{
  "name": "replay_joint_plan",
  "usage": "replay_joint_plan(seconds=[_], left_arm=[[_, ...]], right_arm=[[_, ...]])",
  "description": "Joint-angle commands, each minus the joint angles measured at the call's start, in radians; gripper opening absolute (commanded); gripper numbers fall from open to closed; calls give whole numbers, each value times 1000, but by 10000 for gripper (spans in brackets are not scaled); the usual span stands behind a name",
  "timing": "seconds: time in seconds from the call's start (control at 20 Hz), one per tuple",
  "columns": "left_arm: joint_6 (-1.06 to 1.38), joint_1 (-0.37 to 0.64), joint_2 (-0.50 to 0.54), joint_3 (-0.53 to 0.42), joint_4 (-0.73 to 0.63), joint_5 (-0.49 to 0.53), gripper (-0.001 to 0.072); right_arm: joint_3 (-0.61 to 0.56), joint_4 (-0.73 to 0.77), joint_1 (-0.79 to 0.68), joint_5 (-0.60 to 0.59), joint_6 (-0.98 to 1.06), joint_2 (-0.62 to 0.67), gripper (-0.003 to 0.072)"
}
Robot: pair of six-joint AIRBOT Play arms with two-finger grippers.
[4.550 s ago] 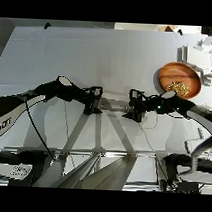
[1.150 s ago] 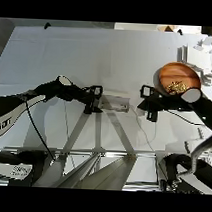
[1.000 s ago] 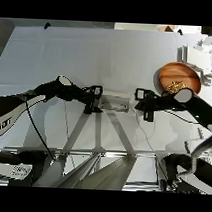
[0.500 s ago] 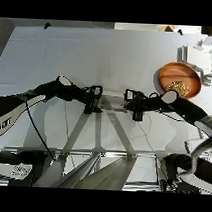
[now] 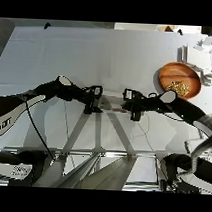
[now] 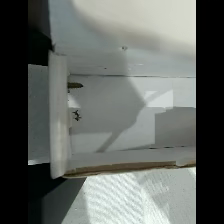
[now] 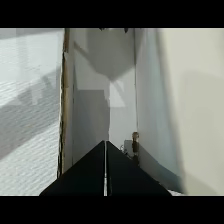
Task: Fold the box and place the chain.
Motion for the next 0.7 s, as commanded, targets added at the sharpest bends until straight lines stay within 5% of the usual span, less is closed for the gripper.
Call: replay_joint_plan(seconds=[0.0, 0.4, 0.65], left_arm=[[0, -1, 0, -1, 0, 1, 393], [0, -1, 0, -1, 0, 1, 393], [0, -1, 0, -1, 0, 1, 393]], right_arm=[[0, -8, -2, -3, 50, 18, 9], [0, -330, -2, 6, 484, 363, 9], [0, -881, -2, 30, 1124, 589, 9]])
